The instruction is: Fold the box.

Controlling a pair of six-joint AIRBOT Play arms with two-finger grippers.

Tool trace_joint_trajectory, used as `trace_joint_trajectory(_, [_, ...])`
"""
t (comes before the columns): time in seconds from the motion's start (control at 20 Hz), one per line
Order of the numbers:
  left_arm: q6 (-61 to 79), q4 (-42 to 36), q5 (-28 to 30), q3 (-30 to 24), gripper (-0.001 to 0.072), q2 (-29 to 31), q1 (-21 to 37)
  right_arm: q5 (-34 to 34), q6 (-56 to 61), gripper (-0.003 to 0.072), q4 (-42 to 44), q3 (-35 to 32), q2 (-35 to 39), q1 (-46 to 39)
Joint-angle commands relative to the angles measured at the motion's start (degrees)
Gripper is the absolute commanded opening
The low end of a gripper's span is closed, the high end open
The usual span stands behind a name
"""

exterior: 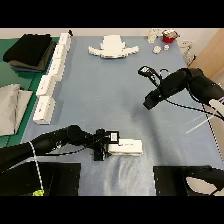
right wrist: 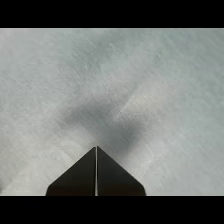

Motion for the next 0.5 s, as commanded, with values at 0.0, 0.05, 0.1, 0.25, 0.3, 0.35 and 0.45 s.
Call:
trace_joint_trajectory(0.0, [0.00, 0.02, 0.15, -0.02, 0.0510, 0.00, 0.02, -0.07, -1.42, 0.0006, 0.74, 0.90, -1.99, -0.52])
trace_joint_trajectory(0.05, [0.00, 0.02, 0.15, -0.02, 0.0510, 0.00, 0.02, -0.07, -1.42, 0.0006, 0.74, 0.90, -1.99, -0.52])
trace_joint_trajectory(0.1, [0.00, -0.04, 0.15, 0.00, 0.0510, 0.00, 0.02, -0.07, -1.42, 0.0006, 0.74, 0.90, -1.99, -0.52])
trace_joint_trajectory(0.25, [-1.57, -0.17, 0.09, 0.07, 0.0510, 0.42, 0.04, -0.07, -1.40, 0.0006, 0.74, 0.90, -1.99, -0.52])
trace_joint_trajectory(0.3, [-3.58, -0.13, 0.11, 0.33, 0.0510, 1.18, 0.09, -0.07, -1.42, 0.0006, 0.74, 0.90, -1.99, -0.52])
trace_joint_trajectory(0.35, [-5.49, -0.13, 0.00, 0.59, 0.0510, 2.27, 0.44, -0.07, -1.42, 0.0006, 0.74, 0.90, -1.99, -0.52])
trace_joint_trajectory(0.45, [-11.26, 1.22, 0.52, 1.07, 0.0510, 5.49, 2.10, -0.07, -1.42, 0.0007, 0.74, 0.90, -1.99, -0.52])
